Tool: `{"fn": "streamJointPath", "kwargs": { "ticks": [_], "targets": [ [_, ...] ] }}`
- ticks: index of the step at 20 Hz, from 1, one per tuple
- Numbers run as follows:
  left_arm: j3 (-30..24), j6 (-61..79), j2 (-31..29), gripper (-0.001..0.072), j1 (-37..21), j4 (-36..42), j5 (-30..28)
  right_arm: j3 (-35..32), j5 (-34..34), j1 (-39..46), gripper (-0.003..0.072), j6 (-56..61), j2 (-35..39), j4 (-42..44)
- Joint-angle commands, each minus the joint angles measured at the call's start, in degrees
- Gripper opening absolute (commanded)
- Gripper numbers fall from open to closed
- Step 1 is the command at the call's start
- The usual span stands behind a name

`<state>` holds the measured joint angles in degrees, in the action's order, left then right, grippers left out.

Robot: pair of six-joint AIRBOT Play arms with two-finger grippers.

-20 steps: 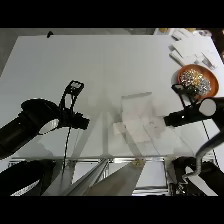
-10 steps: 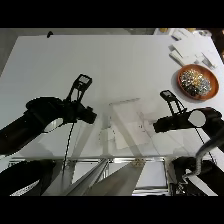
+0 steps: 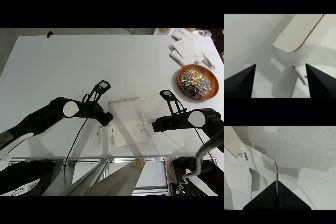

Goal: Fold the box and place the chain.

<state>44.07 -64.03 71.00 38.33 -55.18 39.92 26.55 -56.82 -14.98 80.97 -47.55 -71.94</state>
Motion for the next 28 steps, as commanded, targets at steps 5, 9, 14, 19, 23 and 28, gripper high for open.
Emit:
{"fn": "streamJointPath", "kwargs": {
  "ticks": [5,9,14,19,23,28],
  "targets": [
    [0.0,31.9,6.7,0.0676,-11.9,27.8,15.0,0.0,0.1,-0.1,0.0016,0.0,0.0,0.5],
    [0.0,36.0,10.3,0.0673,-9.7,31.2,14.9,0.0,0.4,-0.1,0.0016,0.0,0.0,0.5],
    [0.0,40.3,11.8,0.0619,-8.3,37.0,13.0,0.0,0.5,-0.1,0.0016,0.0,0.0,0.5],
    [0.0,40.7,11.8,0.0247,-8.2,33.9,13.0,0.0,0.5,-0.1,0.0016,0.0,0.0,0.5],
    [0.0,41.4,11.8,0.0037,-8.2,28.2,13.0,0.0,0.5,-0.1,0.0016,0.0,0.0,0.5],
    [0.0,53.9,11.7,0.0009,-8.2,27.5,13.1,0.0,0.7,-0.1,0.0028,-0.3,0.0,2.1]
  ]
}}
